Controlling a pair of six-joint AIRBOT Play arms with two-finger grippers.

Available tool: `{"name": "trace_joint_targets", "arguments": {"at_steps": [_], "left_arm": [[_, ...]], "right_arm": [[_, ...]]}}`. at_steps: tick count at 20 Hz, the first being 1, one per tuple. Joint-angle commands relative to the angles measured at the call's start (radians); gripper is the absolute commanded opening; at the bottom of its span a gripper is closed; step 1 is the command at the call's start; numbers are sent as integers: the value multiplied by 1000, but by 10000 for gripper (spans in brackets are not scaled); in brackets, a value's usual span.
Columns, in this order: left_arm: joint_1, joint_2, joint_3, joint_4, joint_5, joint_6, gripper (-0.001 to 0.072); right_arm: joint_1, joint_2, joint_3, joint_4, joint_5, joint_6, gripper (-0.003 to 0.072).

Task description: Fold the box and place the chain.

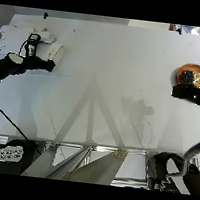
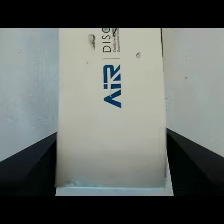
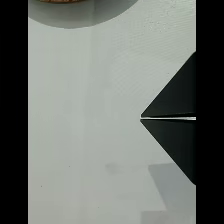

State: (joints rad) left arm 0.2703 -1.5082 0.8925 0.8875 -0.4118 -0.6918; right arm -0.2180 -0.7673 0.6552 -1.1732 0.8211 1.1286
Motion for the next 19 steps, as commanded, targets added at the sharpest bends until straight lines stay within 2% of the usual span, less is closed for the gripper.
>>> {"name": "trace_joint_targets", "arguments": {"at_steps": [1, 4, 6, 12, 15, 17, 19], "left_arm": [[-8, 19, -1, 47, -68, 0, 700], [-7, 60, -1, 103, -122, 3, 700], [-7, 123, -1, 106, -153, 3, 700], [-7, 422, -1, 241, -135, 3, 697], [-7, 575, -1, 245, -107, -5, 689], [-7, 674, -1, 244, -61, -21, 580], [-7, 768, -1, 243, -10, -20, 562]], "right_arm": [[0, 1, 1, 0, 0, 0, 11], [0, 1, 1, 0, 0, 0, 11], [0, 1, 1, 0, 0, 0, 11], [0, 1, 1, 0, 0, 0, 11], [0, 1, 1, 0, 0, 0, 11], [0, 1, 1, 0, 0, 0, 11], [0, 1, 1, 0, 0, 0, 11]]}}
